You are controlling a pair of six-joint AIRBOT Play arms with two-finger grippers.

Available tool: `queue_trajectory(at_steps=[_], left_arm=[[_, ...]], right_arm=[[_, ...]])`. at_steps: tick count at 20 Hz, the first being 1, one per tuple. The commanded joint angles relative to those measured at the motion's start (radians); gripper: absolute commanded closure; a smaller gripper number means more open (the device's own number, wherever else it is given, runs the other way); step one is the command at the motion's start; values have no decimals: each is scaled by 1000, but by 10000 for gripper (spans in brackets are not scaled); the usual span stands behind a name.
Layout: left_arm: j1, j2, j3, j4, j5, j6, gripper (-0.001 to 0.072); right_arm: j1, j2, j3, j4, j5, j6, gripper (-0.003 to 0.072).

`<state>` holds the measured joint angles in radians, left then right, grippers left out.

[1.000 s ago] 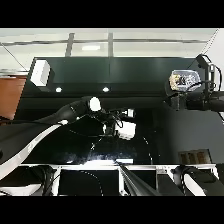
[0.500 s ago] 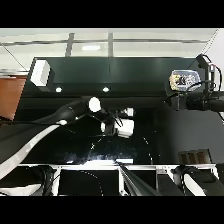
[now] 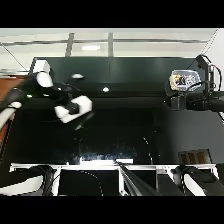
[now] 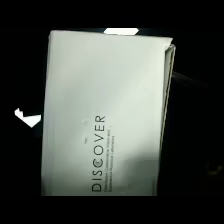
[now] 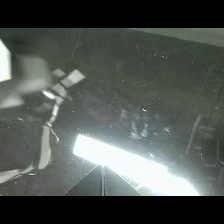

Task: Fold the box and place the chain.

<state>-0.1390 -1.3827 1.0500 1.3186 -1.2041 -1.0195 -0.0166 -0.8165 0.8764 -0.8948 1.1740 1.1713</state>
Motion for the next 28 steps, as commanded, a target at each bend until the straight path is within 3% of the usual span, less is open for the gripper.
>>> queue_trajectory(at_steps=[1, 5, 10, 13, 18, 22, 23, 24, 25, 28], left_arm=[[286, 11, 0, 189, -128, -245, 505], [489, 10, 2, 116, 45, -243, 505], [528, -12, 8, 108, 365, -110, 506], [526, -80, 61, 109, 417, -58, 506], [512, -196, 183, 28, 418, -29, 505], [507, -246, 215, -27, 460, -24, 505], [507, -255, 215, -46, 465, -24, 479], [506, -259, 214, -53, 464, -24, 280], [503, -259, 215, -51, 460, -27, -1], [503, -235, 274, -3, 342, -61, -8]], right_arm=[[0, 0, 1, 0, -11, 0, 677], [0, 0, 1, 0, -33, 0, 678], [0, 0, 1, 0, -34, 3, 678], [0, 0, 1, 0, -50, 4, 678], [0, -1, 1, -1, -108, 30, 678], [0, -1, 1, -29, -114, 48, 678], [0, -1, 1, -46, -118, 57, 678], [0, -1, 1, -59, -121, 63, 678], [0, -1, 1, -68, -125, 68, 678], [0, -1, 2, -87, -182, 67, 678]])
